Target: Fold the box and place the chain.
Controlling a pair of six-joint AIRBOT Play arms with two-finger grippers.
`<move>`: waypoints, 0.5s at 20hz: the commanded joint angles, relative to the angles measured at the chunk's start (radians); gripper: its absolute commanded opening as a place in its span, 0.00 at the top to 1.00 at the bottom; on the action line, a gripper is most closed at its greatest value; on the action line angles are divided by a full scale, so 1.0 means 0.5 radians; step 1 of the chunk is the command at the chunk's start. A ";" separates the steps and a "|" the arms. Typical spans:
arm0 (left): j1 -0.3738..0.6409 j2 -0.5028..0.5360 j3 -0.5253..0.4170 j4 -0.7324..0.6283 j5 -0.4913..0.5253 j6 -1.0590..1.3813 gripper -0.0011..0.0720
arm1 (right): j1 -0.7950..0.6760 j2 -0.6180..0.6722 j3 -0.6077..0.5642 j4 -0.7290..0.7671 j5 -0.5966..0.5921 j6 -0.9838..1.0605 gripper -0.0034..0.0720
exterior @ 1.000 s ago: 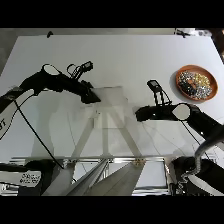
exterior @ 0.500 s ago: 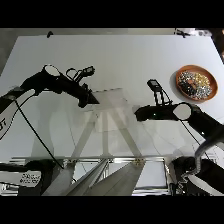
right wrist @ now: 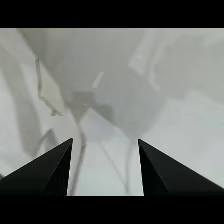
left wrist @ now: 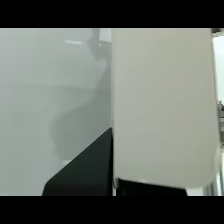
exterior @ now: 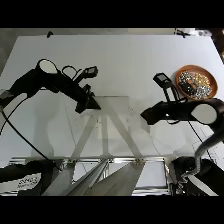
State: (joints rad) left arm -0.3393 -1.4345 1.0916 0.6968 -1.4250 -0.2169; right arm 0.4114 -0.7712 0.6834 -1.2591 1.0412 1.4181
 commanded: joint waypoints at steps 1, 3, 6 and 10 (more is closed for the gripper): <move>-0.253 0.153 -0.067 0.025 0.159 -0.062 0.99 | -0.001 0.276 0.037 -0.504 0.520 0.251 0.34; -0.297 0.207 -0.219 -0.190 0.284 0.056 0.99 | -0.001 0.409 0.036 -0.665 0.684 0.314 0.34; -0.310 0.211 -0.472 -0.285 0.672 0.216 0.99 | -0.001 0.556 0.035 -0.674 0.614 0.344 0.34; -0.310 0.173 -0.562 -0.067 0.883 0.337 0.98 | 0.000 0.575 0.035 -0.653 0.427 0.404 0.34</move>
State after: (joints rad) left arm -0.4866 -1.3411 0.8513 0.6098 -1.0931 -0.0994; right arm 0.4114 -0.5060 0.6998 -1.5650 1.2953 1.5902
